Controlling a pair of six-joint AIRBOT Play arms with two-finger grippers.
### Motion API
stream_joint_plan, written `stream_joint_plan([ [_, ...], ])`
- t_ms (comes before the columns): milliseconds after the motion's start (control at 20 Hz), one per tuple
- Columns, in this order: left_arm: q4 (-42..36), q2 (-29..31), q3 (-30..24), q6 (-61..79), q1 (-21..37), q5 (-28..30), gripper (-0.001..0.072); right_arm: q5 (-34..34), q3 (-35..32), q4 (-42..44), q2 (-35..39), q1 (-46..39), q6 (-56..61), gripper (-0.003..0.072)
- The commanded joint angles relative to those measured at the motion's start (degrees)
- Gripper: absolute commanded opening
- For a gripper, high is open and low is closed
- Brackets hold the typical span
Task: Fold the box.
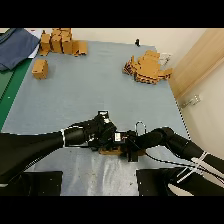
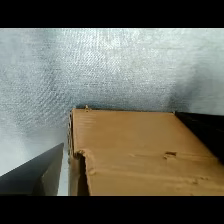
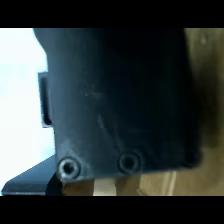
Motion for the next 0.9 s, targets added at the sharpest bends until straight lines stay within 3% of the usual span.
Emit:
stream_joint_plan([
  [0, -0.02, 2.14, -0.11, 0.02, 0.42, -0.55, 0.0601, 0.02, 0.00, 0.02, 0.04, 0.04, 0.02, 0.0465],
  [450, 0.55, 6.16, -1.05, 0.92, 2.34, -4.00, 0.0600, 0.02, 0.00, 0.02, 0.04, 0.04, 0.02, 0.0465],
  [850, 0.17, 15.19, -9.22, 0.87, 4.17, 0.26, 0.0600, 0.02, 0.00, 0.02, 0.04, 0.04, 0.02, 0.0465],
])
